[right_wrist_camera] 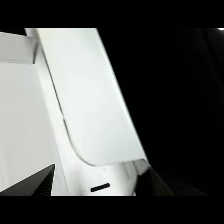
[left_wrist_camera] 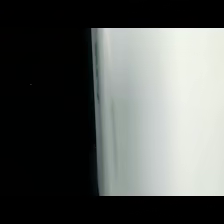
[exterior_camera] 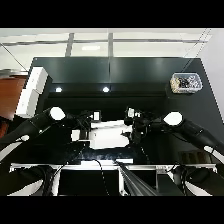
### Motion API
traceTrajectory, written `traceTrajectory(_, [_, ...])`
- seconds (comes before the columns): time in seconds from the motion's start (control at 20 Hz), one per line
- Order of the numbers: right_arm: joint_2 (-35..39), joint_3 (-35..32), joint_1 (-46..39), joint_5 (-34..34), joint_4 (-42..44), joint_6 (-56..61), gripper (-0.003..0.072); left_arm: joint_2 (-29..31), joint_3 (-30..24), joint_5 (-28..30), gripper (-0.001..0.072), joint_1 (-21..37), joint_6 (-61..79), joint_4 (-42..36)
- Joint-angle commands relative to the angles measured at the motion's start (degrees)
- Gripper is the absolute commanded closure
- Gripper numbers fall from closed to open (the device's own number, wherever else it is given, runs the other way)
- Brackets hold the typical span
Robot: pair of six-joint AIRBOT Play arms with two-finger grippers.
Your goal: Fold the box and place the chain.
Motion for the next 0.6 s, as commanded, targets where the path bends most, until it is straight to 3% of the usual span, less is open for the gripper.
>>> traceTrajectory(0.0, [-0.9,0.4,-0.4,0.3,-1.2,-2.2,-0.0009,0.0,0.0,0.0,0.0681,0.0,0.1,0.0])
traceTrajectory(0.1, [0.5,2.5,-2.5,1.3,-14.1,5.6,-0.0009,0.0,0.0,0.0,0.0681,0.0,0.1,0.0])
traceTrajectory(0.2, [2.4,3.5,-3.2,6.4,-25.6,14.7,-0.0009,0.0,0.0,0.0,0.0681,0.0,0.1,0.0])
traceTrajectory(0.35, [2.6,2.2,-2.1,13.2,-27.7,21.9,-0.0009,0.0,0.0,0.2,0.0681,0.0,0.1,0.0])
traceTrajectory(0.55, [2.6,-2.1,4.6,9.7,-25.5,21.9,-0.0010,0.0,0.0,0.3,0.0681,0.0,0.1,0.0])
